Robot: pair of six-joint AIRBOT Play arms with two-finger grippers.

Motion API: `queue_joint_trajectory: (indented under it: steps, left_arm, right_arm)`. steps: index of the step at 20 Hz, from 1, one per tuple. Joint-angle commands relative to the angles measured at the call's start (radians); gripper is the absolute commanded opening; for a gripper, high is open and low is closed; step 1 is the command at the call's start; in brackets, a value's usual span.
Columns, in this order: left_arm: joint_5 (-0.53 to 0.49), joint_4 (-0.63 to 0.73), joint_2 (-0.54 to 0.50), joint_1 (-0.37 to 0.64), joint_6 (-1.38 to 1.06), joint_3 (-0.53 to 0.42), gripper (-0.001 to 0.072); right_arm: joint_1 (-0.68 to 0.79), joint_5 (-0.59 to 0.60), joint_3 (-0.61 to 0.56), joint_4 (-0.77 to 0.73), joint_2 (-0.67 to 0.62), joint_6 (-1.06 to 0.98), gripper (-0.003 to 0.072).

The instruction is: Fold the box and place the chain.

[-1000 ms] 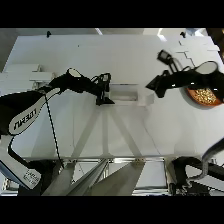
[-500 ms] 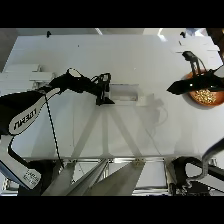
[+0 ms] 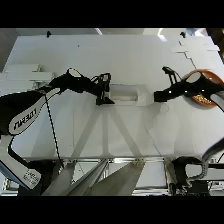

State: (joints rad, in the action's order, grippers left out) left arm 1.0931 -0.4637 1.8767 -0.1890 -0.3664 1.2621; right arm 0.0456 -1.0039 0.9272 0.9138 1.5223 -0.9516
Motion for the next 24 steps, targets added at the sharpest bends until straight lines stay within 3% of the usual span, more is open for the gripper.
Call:
queue_joint_trajectory:
  steps: [1,7,8,10,16,24]
  left_arm:
    - [0.000,0.000,0.000,0.000,0.000,0.000,0.0297]
    - [0.000,0.000,0.000,0.000,0.000,0.000,0.0297]
    - [0.000,0.000,0.000,0.000,0.000,0.000,0.0297]
    - [0.000,0.000,0.000,0.000,0.000,0.000,0.0297]
    - [0.000,0.000,0.000,0.000,0.000,0.000,0.0297]
    - [0.000,0.000,0.000,0.000,0.000,0.000,0.0297]
  right_arm:
    - [-0.021,-0.014,-0.001,-0.193,0.050,0.109,0.0005]
    - [-0.020,-0.075,0.000,-0.269,0.016,0.176,0.0010]
    - [-0.020,-0.087,0.000,-0.270,0.011,0.176,0.0040]
    - [-0.020,-0.111,0.000,-0.288,0.006,0.176,0.0278]
    - [-0.021,-0.157,0.000,-0.374,0.005,0.222,0.0276]
    - [-0.021,-0.099,0.000,-0.377,0.005,0.236,0.0279]
